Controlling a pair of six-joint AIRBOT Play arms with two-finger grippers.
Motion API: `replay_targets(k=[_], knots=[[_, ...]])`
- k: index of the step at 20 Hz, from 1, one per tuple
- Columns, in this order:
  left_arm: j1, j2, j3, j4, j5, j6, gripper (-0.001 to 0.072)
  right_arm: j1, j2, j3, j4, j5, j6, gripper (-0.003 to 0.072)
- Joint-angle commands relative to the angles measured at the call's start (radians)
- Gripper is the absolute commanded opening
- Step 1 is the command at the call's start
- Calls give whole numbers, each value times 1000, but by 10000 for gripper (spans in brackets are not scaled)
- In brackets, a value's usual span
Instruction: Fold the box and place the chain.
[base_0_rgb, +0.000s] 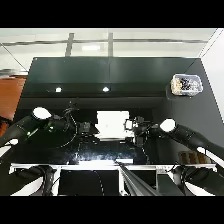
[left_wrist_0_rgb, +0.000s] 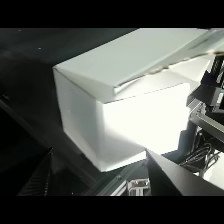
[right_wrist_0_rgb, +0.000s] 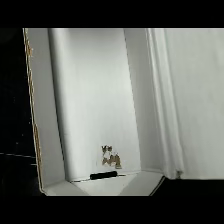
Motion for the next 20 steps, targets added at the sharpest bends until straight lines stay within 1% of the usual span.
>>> replay_targets(k=[1,4,7,9,11,13,17,20], knots=[[-75,34,1,14,121,-84,703,1,-1,0,0,0,0,345],[-164,51,2,74,237,-204,703,1,-1,0,0,0,0,345],[-227,51,17,107,272,-263,702,1,-1,0,0,0,0,345],[-264,51,43,217,280,-358,701,1,-1,0,0,0,0,345],[-291,51,74,365,270,-475,701,1,-1,0,0,0,0,345],[-310,51,94,447,249,-550,701,1,-1,0,0,0,0,345],[-351,51,105,446,251,-564,701,1,-1,0,0,0,0,345],[-351,51,113,445,250,-570,701,1,-1,0,0,0,0,345]])
